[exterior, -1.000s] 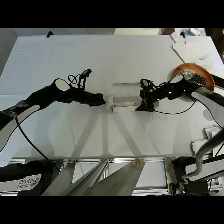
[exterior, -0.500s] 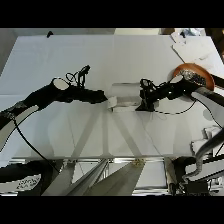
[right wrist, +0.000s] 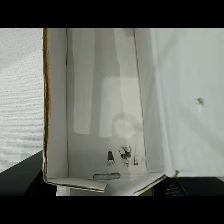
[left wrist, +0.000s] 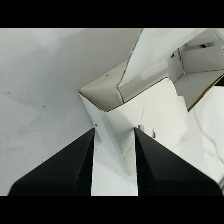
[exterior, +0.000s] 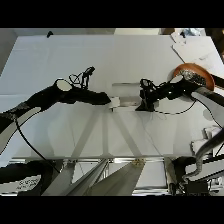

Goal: Fold the box and place the chain.

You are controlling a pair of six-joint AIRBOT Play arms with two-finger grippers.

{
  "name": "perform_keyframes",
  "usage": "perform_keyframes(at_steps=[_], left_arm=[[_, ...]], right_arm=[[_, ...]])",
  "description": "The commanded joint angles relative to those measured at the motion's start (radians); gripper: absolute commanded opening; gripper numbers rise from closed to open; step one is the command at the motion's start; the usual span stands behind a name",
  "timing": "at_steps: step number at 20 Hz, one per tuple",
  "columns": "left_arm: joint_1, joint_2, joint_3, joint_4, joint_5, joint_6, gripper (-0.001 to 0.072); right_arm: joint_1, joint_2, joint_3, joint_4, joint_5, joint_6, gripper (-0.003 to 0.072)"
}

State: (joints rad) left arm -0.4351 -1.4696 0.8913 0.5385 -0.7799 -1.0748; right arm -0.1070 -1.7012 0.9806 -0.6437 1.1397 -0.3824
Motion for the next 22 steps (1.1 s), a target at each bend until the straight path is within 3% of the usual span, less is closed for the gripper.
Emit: perform_keyframes(at_steps=[1, 7, 18, 22], left_arm=[[-0.016, 0.000, 0.000, -0.007, 0.014, 0.049, 0.0287], [-0.035, 0.000, 0.000, -0.014, 0.053, 0.069, 0.0285], [0.026, 0.013, 0.000, 0.036, -0.095, 0.117, 0.0282], [0.022, 0.013, 0.000, -0.067, -0.080, 0.200, 0.0356]], right_arm=[[0.000, -0.001, 0.000, 0.000, 0.000, 0.000, 0.0528], [0.000, -0.001, 0.000, 0.000, 0.000, 0.000, 0.0528], [0.000, -0.001, 0.000, 0.000, 0.000, 0.000, 0.0528], [0.000, -0.001, 0.000, 0.000, 0.000, 0.000, 0.0528]])
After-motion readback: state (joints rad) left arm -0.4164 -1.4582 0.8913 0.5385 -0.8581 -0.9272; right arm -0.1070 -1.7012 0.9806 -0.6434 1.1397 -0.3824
